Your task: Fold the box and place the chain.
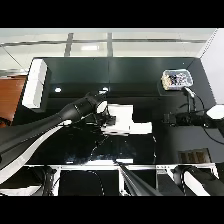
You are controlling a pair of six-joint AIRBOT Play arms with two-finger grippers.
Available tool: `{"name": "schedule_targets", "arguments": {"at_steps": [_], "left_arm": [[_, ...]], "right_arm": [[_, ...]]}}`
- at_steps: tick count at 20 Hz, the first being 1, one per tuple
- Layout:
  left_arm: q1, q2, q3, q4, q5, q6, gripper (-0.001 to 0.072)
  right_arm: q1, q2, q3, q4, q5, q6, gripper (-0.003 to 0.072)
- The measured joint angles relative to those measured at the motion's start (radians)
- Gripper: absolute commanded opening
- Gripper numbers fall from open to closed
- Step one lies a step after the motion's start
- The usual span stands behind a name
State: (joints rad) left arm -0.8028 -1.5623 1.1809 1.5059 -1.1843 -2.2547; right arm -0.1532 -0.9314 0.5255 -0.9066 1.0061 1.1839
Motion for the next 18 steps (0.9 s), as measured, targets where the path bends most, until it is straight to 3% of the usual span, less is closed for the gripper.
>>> {"name": "schedule_targets", "arguments": {"at_steps": [5,13,14,15,16,18], "left_arm": [[0.0,0.0,0.0,0.0,0.002,0.0,0.0022],[0.0,0.0,0.0,0.0,0.002,0.0,0.0022],[0.0,0.0,0.0,0.0,0.002,0.0,0.0022],[0.0,0.0,0.0,0.0,0.002,0.0,0.0022],[0.0,0.0,0.0,0.0,0.002,0.0,0.0022],[0.0,0.0,0.0,0.0,0.002,0.0,0.0023]], "right_arm": [[-0.002,-0.098,-0.144,0.226,-0.036,0.029,0.0011],[0.148,-0.2,-0.166,0.454,-0.073,-0.123,0.0013],[0.153,-0.203,-0.155,0.462,-0.064,-0.138,0.0063],[0.158,-0.205,-0.143,0.467,-0.05,-0.15,0.0361],[0.162,-0.206,-0.127,0.474,-0.032,-0.162,0.0537],[0.166,-0.209,-0.097,0.481,0.002,-0.175,0.0535]]}}
